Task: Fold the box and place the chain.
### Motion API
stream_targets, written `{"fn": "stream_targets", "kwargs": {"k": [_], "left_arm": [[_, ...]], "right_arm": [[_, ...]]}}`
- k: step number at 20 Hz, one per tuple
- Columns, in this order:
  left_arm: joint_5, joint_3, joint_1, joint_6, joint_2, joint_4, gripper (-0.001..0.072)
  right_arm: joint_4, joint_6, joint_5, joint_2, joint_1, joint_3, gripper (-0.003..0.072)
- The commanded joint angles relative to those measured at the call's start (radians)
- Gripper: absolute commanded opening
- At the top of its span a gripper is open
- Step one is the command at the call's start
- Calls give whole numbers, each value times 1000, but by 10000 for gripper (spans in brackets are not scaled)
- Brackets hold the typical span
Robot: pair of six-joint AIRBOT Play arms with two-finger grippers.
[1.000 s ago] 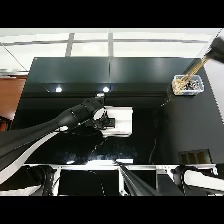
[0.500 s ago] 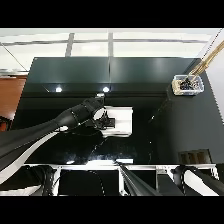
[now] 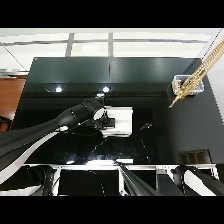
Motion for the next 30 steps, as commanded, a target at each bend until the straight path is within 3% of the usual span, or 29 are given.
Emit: {"fn": "stream_targets", "kwargs": {"k": [1, 6, 11, 17, 22, 30], "left_arm": [[0, 0, 0, 0, 0, 0, 28], [0, 0, 0, 0, 0, 0, 28], [0, 0, 0, 0, 0, 0, 28], [0, 0, 0, 0, 0, 0, 28], [0, 0, 0, 0, 0, 0, 28], [1, 0, 0, 0, 0, 0, 28]], "right_arm": [[50, -45, 156, 18, 95, -6, 4], [-58, -53, 205, 50, 324, -60, 4], [-63, -29, 200, 50, 474, -65, 3], [-63, -5, 104, 44, 614, -152, 3], [-63, -5, 43, 27, 665, -241, 3], [-73, -2, 43, -7, 665, -245, 2]]}}
